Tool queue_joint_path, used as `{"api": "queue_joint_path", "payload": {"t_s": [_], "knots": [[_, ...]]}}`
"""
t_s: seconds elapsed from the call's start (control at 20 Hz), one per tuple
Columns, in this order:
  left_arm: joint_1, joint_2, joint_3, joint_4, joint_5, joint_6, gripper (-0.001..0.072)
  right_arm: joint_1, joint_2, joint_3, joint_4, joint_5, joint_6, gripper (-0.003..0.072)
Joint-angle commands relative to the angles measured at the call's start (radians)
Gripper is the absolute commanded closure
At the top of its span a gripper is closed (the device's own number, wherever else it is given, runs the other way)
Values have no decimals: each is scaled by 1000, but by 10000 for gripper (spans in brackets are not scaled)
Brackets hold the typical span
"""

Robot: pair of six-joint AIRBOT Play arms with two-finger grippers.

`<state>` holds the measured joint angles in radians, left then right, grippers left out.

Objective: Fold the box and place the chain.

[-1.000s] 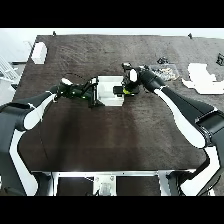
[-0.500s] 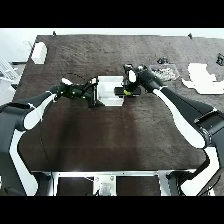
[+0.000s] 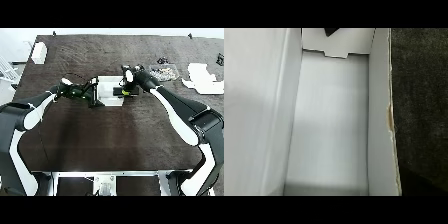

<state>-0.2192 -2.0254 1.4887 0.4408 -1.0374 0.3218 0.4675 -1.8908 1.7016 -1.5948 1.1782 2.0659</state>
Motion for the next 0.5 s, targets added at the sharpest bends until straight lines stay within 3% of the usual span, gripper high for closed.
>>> {"api": "queue_joint_path", "payload": {"t_s": [0.0, 0.2, 0.4, 0.45], "knots": [[0, 0, 0, 0, 0, 0, 302, 3, -23, 28, 1, 10, -2, 406], [0, 0, 0, 0, 0, 0, 302, 16, -32, 28, 1, 32, -1, 478], [0, 0, 0, 0, 0, 0, 302, 26, -36, 29, -3, 32, 0, 501], [0, 0, 0, 0, 0, 0, 302, 26, -38, 29, -3, 36, 4, 565]]}}
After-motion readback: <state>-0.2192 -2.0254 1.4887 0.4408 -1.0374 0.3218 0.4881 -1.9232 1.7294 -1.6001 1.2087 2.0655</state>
